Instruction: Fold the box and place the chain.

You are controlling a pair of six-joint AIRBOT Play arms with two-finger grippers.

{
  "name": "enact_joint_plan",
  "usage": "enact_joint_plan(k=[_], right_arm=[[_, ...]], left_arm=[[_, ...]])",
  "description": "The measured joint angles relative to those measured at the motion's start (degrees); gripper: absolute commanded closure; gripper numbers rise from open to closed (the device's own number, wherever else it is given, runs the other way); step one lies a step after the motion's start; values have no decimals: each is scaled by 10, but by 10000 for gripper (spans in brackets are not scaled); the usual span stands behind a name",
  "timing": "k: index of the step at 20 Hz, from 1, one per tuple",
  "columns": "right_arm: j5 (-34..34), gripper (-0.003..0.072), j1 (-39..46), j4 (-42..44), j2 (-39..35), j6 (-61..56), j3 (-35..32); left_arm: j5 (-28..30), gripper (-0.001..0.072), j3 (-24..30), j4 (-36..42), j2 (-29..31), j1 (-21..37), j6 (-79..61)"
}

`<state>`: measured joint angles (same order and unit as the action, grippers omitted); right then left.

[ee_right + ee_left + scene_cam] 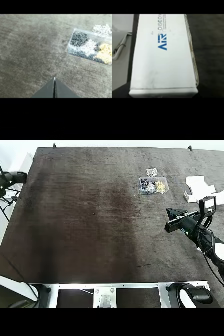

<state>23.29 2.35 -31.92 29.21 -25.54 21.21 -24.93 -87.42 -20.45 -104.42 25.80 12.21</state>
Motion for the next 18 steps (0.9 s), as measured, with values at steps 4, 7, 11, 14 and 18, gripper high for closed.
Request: enact_joint_plan(k=[4, 7, 11, 14, 18], right_arm=[[-3, 675, 0, 0, 0, 0, 0], [-4, 675, 0, 0, 0, 0, 0], [-4, 675, 0, 0, 0, -1, 0], [-4, 675, 0, 0, 0, -5, 0], [-4, 675, 0, 0, 0, -11, 0]], left_arm=[[7, 691, 1, -4, -39, 10, 4], [2, 691, 1, -12, -61, 17, -6], [-15, 691, 1, -17, -79, 21, -29], [-17, 691, 1, -20, -87, 21, -38], [-5, 690, 1, -19, -94, 22, -38]])
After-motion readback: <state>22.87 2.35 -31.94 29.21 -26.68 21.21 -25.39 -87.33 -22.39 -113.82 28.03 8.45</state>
